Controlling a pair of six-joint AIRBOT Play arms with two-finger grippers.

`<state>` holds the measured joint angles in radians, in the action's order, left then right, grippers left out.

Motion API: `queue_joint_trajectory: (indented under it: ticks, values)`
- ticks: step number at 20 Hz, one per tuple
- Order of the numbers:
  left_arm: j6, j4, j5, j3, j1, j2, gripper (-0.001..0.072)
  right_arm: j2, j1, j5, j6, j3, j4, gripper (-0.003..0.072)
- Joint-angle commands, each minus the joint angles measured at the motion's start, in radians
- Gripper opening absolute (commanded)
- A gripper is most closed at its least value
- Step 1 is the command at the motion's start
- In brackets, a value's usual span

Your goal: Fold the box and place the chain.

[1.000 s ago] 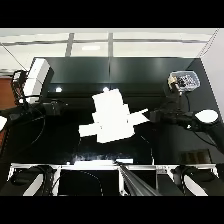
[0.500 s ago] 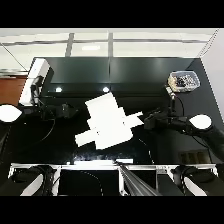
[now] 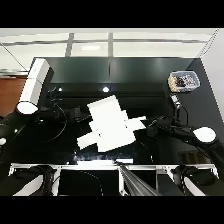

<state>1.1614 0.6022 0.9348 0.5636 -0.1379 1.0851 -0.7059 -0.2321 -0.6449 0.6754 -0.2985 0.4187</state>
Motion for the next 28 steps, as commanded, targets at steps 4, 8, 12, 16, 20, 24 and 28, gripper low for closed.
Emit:
queue_joint_trajectory:
  ticks: [4, 8, 12, 16, 20, 24, 28]
  values:
    - [-0.351, -0.175, 0.085, 0.008, -0.019, 0.222, 0.0705, 0.010, 0.000, -0.028, 0.001, 0.011, 0.001, 0.0015]
    - [-0.581, -0.257, 0.181, 0.024, -0.023, 0.311, 0.0704, 0.010, 0.000, -0.032, 0.006, 0.011, 0.001, 0.0015]
    - [-0.706, -0.322, 0.248, 0.066, -0.045, 0.375, 0.0703, 0.010, 0.000, -0.040, 0.032, 0.011, 0.001, 0.0015]
    - [-0.728, -0.219, 0.359, 0.145, -0.073, 0.442, 0.0595, 0.010, 0.000, -0.040, 0.047, 0.011, 0.004, 0.0015]
    - [-0.702, -0.078, 0.418, 0.195, -0.071, 0.479, 0.0388, 0.010, 0.000, -0.040, 0.050, 0.011, 0.005, 0.0015]
    - [-0.706, -0.073, 0.420, 0.200, -0.072, 0.497, 0.0066, 0.010, 0.000, -0.039, 0.051, 0.011, 0.014, 0.0015]
    - [-0.730, -0.040, 0.438, 0.211, -0.068, 0.496, 0.0028, 0.010, 0.000, -0.063, 0.121, 0.011, 0.090, 0.0281]
